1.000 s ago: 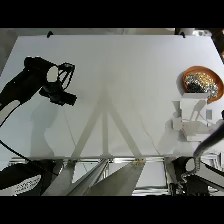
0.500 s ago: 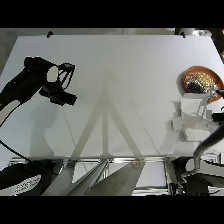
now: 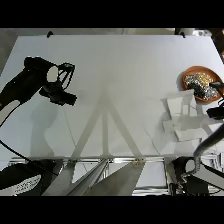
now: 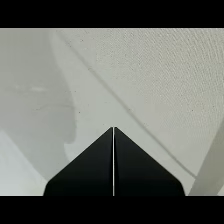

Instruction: Fold the box and place the chain.

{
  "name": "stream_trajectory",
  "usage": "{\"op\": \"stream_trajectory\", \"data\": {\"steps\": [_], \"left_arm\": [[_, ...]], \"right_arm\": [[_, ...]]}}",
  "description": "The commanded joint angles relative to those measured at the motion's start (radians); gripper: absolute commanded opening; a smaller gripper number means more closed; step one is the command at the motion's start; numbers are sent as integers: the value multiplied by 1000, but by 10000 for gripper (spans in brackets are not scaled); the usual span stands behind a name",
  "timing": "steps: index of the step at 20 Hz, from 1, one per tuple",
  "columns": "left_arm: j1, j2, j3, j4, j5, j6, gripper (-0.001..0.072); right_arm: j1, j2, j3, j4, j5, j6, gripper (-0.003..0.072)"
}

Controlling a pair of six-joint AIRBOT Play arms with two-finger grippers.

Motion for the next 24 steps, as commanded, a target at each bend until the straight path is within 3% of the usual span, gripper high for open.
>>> {"op": "stream_trajectory", "data": {"steps": [1,4,8,11,15,21,23,24], "left_arm": [[1,1,0,0,0,0,10],[1,1,0,0,0,0,10],[1,1,0,0,0,0,10],[1,1,0,0,0,0,10],[1,1,0,-2,23,0,10],[1,1,0,-19,185,94,14],[3,0,0,-103,184,310,151],[7,0,-1,-188,165,447,158]], "right_arm": [[68,124,0,401,89,-85,11],[132,187,-4,638,160,-85,10],[266,297,-100,772,54,-85,9],[388,368,-231,801,-87,-75,9],[566,372,-378,844,-212,-74,10],[689,361,-426,818,-348,-55,10],[689,361,-426,818,-345,-55,8],[689,361,-426,818,-341,-55,8]]}}
